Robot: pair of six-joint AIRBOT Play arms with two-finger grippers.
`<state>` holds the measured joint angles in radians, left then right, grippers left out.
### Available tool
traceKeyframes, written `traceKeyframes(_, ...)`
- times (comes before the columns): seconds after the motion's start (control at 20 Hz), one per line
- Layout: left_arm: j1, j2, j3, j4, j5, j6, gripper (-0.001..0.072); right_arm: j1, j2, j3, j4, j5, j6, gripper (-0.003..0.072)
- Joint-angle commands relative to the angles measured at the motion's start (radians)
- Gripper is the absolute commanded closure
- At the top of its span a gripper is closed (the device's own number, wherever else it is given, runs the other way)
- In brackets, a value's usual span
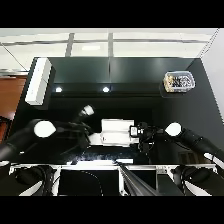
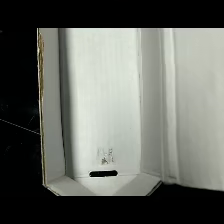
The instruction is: Fold the box and place the chain.
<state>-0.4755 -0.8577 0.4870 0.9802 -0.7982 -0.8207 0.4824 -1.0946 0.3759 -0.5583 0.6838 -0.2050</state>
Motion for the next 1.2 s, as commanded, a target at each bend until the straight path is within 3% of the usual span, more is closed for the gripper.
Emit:
traceKeyframes(0.0,0.248,0.101,-0.023,0.194,-0.097,-0.552,0.0685,0.000,0.000,0.000,0.000,0.000,0.000,0.0454)
traceKeyframes(0.1,0.400,0.068,-0.061,0.152,-0.209,-0.748,0.0684,0.000,0.000,0.000,0.000,0.000,0.000,0.0454)
traceKeyframes(0.2,0.513,0.011,-0.123,-0.037,-0.287,-0.679,0.0684,0.000,0.000,0.000,0.000,0.000,0.000,0.0454)
traceKeyframes(0.3,0.550,-0.047,-0.189,-0.245,-0.284,-0.532,0.0684,0.000,0.000,0.000,0.000,0.000,0.000,0.0454)
traceKeyframes(0.45,0.505,-0.135,-0.219,-0.341,-0.275,-0.443,0.0685,0.000,0.000,0.000,0.000,0.000,0.000,0.0454)
traceKeyframes(0.6,0.391,-0.208,-0.219,-0.375,-0.191,-0.436,0.0685,0.000,0.000,0.000,0.000,0.000,0.000,0.0454)
traceKeyframes(0.85,0.279,-0.281,-0.218,-0.738,-0.171,-0.009,0.0685,0.000,0.000,0.000,0.000,0.000,0.000,0.0454)
traceKeyframes(1.05,0.277,-0.280,-0.202,-0.731,-0.168,0.013,0.0684,0.000,0.000,0.000,0.000,0.000,0.000,0.0454)
traceKeyframes(1.1,0.277,-0.280,-0.198,-0.727,-0.176,0.013,0.0673,0.000,0.000,0.000,0.000,0.000,0.000,0.0454)
traceKeyframes(1.15,0.277,-0.280,-0.192,-0.727,-0.183,0.013,0.0552,0.000,0.000,0.000,0.000,0.000,0.000,0.0454)
